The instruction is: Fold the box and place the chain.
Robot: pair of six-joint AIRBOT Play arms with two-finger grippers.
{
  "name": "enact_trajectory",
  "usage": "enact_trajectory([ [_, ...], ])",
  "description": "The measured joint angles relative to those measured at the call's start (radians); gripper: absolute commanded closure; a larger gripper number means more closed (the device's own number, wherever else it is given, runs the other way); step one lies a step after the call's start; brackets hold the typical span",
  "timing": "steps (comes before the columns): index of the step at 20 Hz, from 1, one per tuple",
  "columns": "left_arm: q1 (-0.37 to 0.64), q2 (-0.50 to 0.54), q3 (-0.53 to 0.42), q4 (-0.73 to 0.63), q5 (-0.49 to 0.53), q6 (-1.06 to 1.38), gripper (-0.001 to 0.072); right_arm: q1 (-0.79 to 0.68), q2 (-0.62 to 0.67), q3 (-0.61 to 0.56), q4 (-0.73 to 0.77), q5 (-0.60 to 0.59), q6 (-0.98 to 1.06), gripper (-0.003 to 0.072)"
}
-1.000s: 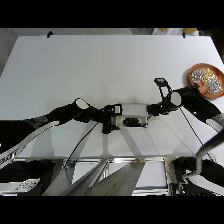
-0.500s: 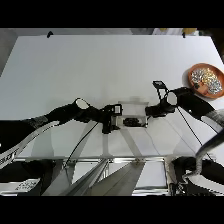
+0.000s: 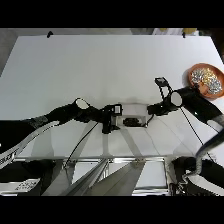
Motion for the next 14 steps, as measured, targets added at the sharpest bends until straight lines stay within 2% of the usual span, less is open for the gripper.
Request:
enact_trajectory([
  [5,0.0,0.0,0.0,0.0,0.0,0.0,0.0395,0.012,0.146,0.0,0.0,0.082,-0.007,0.0663],
  [7,0.0,0.0,0.0,0.0,0.0,0.0,0.0395,0.02,0.178,-0.002,-0.001,0.091,-0.005,0.0538],
  [8,0.0,0.0,0.0,0.0,0.0,0.0,0.0395,0.022,0.183,-0.004,-0.001,0.092,0.001,0.0498],
  [14,0.0,0.0,0.0,0.0,0.0,0.0,0.0395,0.028,0.104,-0.056,-0.011,0.032,0.023,0.0498],
])
